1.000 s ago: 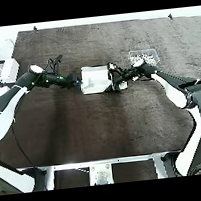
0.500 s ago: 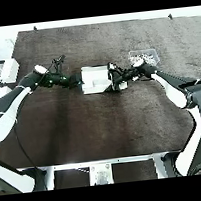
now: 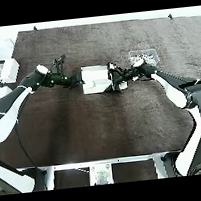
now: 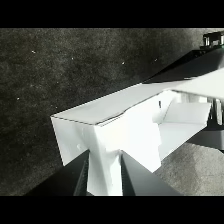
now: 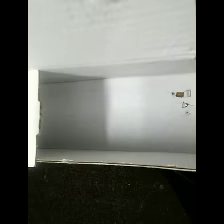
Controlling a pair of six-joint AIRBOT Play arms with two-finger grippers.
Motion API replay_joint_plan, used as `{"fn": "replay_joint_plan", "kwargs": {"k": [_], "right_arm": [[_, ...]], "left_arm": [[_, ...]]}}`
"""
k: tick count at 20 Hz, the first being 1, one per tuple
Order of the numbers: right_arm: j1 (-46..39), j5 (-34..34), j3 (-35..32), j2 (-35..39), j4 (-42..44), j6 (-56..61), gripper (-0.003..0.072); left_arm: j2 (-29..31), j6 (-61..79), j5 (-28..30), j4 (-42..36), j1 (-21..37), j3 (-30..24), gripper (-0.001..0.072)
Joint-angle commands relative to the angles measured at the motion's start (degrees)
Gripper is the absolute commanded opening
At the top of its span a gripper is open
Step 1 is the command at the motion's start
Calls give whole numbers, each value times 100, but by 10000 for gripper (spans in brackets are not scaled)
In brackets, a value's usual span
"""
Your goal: Fold the box and place the chain.
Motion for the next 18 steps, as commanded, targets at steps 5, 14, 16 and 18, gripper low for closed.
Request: {"fn": "replay_joint_plan", "kwargs": {"k": [5, 14, 16, 18], "right_arm": [[4, 2, -2, 0, -2, -2, 475], [4, 2, -2, 0, 0, -2, 475], [4, 2, -2, 0, -2, -2, 475], [4, 2, -2, 0, 0, -2, 475]], "left_arm": [[9, -286, -184, 87, -31, 92, 240], [9, -601, -372, 385, -35, 92, 260], [9, -723, -378, 614, -107, 111, 260], [7, -870, -328, 817, -197, 170, 260]]}}
